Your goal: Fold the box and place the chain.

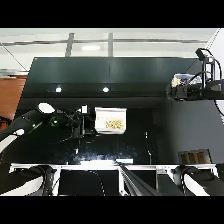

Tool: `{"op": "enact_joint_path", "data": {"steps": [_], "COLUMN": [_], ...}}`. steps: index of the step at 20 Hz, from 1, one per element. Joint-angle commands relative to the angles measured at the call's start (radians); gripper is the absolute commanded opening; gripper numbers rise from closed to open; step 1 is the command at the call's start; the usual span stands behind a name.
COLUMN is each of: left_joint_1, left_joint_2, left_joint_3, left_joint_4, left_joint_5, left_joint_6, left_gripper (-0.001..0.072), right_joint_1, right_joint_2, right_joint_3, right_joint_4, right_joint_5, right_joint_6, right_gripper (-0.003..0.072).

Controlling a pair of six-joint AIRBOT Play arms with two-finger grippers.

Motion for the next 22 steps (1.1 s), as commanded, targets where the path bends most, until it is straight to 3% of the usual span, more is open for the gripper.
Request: {"op": "enact_joint_path", "data": {"steps": [1, 22], "left_joint_1": [-0.008, -0.074], "left_joint_2": [-0.036, -0.108], "left_joint_3": [0.014, 0.108], "left_joint_4": [-0.014, 0.028], "left_joint_5": [0.007, 0.003], "left_joint_6": [-0.021, -0.016], "left_gripper": [0.0711, 0.0708], "right_joint_1": [0.001, 0.001], "right_joint_2": [0.000, -0.003], "right_joint_3": [0.000, 0.000], "right_joint_4": [0.003, 0.004], "right_joint_5": [0.001, -0.002], "right_joint_6": [0.000, 0.000], "right_gripper": [0.0260, 0.0260]}}
